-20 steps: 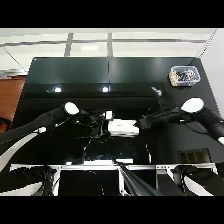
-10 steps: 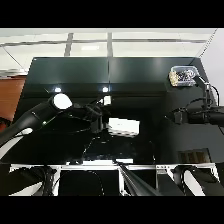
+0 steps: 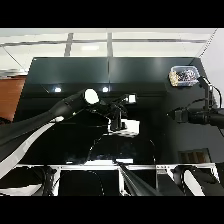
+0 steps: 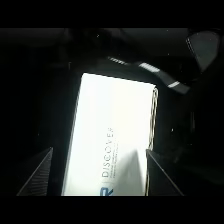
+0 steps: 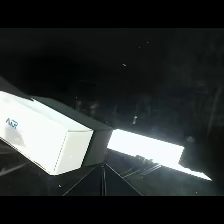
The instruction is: Fold the box and place the chain.
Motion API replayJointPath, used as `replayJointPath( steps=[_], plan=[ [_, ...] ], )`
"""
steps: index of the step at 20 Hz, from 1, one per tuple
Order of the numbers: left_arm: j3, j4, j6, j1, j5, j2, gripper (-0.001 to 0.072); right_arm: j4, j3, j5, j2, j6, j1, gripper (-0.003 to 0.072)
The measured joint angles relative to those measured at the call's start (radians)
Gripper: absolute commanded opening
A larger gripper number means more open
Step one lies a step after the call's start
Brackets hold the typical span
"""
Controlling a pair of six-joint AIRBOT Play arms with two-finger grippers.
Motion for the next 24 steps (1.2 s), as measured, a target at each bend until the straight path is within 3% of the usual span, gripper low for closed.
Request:
replayJointPath(
  steps=[10,19,20,22,23,24],
  plan=[
    [0.022,0.032,-0.024,-0.019,-0.097,-0.031,0.0712,0.000,-0.002,-0.018,0.000,-0.016,-0.001,0.0022],
    [0.037,0.245,-0.119,-0.089,-0.106,-0.036,0.0709,0.000,-0.002,-0.020,0.000,-0.016,-0.001,0.0022],
    [0.037,0.276,-0.148,-0.100,-0.098,-0.039,0.0690,0.000,-0.002,-0.021,0.000,-0.016,-0.001,0.0022],
    [0.043,0.349,-0.211,-0.122,-0.089,-0.041,0.0403,0.000,-0.002,-0.022,0.000,-0.016,-0.001,0.0022],
    [0.051,0.387,-0.251,-0.129,-0.090,-0.041,0.0345,0.000,-0.002,-0.024,0.000,-0.016,-0.001,0.0022],
    [0.063,0.427,-0.292,-0.131,-0.103,-0.038,0.0333,0.000,-0.002,-0.025,0.000,-0.016,-0.001,0.0022]
  ],
)
